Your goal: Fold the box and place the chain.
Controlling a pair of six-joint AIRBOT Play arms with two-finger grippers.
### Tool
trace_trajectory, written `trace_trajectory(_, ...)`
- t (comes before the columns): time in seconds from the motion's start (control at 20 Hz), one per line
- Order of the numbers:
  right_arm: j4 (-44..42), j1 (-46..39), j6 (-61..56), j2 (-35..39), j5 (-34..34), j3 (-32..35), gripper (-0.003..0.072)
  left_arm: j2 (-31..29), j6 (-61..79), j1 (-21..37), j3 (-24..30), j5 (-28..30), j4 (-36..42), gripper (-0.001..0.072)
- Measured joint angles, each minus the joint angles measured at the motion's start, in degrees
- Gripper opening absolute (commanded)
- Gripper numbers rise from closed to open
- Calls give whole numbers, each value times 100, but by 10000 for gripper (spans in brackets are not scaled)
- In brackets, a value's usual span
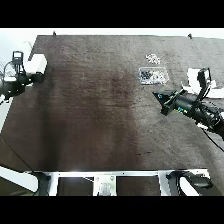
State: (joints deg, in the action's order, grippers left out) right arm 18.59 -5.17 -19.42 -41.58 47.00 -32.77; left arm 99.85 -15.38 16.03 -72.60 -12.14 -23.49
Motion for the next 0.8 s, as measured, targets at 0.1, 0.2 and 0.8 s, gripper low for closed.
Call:
trace_trajectory(0.1, -68, 2, -2, 0, -4, 0, 15, 111, -52, 17, 35, 127, 0, 19)
trace_trajectory(0.2, -111, 2, -4, 0, -7, 0, 15, 192, -79, 24, 37, 188, 0, 19)
trace_trajectory(0.8, -168, 2, -9, 0, -9, 0, 15, 479, 79, 9, -55, -260, 321, 21)
